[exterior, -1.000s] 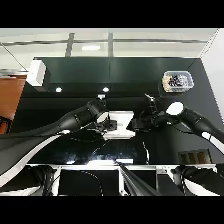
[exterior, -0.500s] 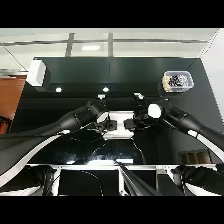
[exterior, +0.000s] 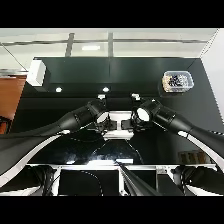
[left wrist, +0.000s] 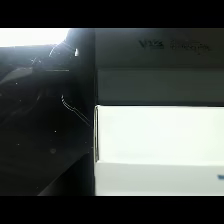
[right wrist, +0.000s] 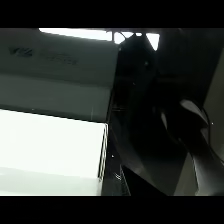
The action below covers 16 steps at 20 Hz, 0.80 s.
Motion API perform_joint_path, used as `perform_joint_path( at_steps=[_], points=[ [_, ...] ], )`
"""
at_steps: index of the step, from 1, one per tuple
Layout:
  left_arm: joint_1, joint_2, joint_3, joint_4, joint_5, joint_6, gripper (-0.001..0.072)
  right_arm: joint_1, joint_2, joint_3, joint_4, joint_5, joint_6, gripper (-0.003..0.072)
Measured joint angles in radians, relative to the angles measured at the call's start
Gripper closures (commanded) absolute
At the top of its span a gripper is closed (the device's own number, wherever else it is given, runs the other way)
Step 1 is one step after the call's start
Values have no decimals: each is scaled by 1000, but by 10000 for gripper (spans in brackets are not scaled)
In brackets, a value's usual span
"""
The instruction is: Fold the box and place the chain.
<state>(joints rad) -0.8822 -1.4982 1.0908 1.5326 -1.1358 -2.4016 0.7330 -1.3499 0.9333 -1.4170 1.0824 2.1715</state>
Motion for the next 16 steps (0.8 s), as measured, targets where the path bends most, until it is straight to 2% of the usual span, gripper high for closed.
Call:
perform_joint_path(
  at_steps=[4, 5, 7, 12, 13, 14, 16],
  points=[
    [0, 0, 0, -1, -1, 0, 685, 19, -22, 2, -14, 6, 45, 445],
    [0, 0, 0, -1, -1, 0, 685, 22, -27, 2, -15, 6, 51, 619],
    [0, 0, 0, -4, -2, -2, 685, 26, -33, 3, -12, 2, 72, 669],
    [0, 0, 0, -3, -3, -2, 685, 29, -38, 4, -13, -4, 82, 656],
    [0, 0, 0, -2, -3, -2, 685, 29, -39, 4, -13, -5, 84, 510],
    [0, 0, 0, 2, -3, 3, 685, 29, -44, 2, -17, -14, 83, 473],
    [0, 0, 0, 2, -3, 2, 685, 29, -42, 2, -16, -15, 85, 478]
  ],
)
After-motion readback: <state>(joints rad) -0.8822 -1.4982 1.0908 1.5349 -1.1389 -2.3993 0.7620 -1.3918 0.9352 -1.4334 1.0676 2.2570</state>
